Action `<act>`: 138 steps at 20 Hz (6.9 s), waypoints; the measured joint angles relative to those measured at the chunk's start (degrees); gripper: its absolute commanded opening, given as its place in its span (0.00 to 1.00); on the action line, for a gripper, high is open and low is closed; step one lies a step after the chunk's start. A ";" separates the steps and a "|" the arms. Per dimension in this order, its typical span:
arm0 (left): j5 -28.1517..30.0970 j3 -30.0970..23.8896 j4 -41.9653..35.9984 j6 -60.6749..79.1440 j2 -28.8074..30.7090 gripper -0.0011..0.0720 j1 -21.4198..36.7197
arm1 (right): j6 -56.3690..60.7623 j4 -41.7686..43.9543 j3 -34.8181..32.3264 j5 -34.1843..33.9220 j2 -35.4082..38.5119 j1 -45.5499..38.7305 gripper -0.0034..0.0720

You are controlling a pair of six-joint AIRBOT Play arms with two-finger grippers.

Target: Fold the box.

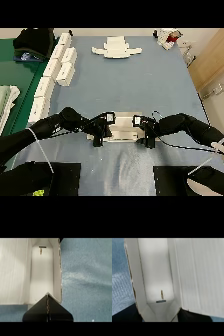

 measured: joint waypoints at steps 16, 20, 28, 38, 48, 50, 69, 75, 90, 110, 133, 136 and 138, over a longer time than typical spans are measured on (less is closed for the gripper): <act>-12.37 -0.02 27.56 -68.19 25.79 0.03 15.58 | -0.04 0.02 0.00 0.00 0.00 0.00 0.72; -19.80 -0.35 31.82 -79.01 24.79 0.03 25.70 | -0.07 0.02 0.00 0.00 0.00 0.00 0.72; -18.53 -5.92 21.62 -78.97 14.49 0.03 29.75 | -0.07 0.02 0.00 0.00 0.00 0.00 0.72; -7.34 -6.99 7.93 -72.13 5.92 0.03 16.68 | -0.09 0.02 0.00 0.02 0.00 0.00 0.72; -10.84 -5.99 2.01 -69.02 5.35 0.03 14.73 | -0.09 0.02 0.00 0.02 0.00 0.00 0.72; -11.67 -5.31 1.07 -68.37 5.35 0.03 14.62 | -0.09 0.02 0.00 0.02 0.00 0.00 0.72; -12.13 -2.01 -1.20 -67.73 5.33 0.56 13.94 | -0.07 0.00 0.00 0.00 0.00 0.00 0.72; -7.32 2.03 7.74 -78.86 5.33 0.56 5.07 | -0.07 0.00 0.00 0.02 0.00 0.00 0.72; -9.09 20.28 49.35 -133.09 -6.03 0.56 -18.78 | -0.07 0.00 0.00 0.00 0.00 0.00 0.72; -22.25 31.78 62.51 -151.21 -18.49 0.03 -26.03 | -0.04 0.00 0.00 -0.04 0.00 -0.02 0.72; -39.56 41.83 62.29 -144.63 -13.86 0.03 -26.10 | -0.07 0.00 0.00 0.00 0.00 -0.02 0.72; -43.39 42.66 61.68 -140.32 -11.23 0.03 -26.08 | -0.07 0.00 0.00 0.00 0.00 -0.02 0.72; -44.48 42.93 61.51 -136.91 -10.40 0.03 -26.23 | -0.07 0.00 0.00 0.00 0.00 -0.02 0.72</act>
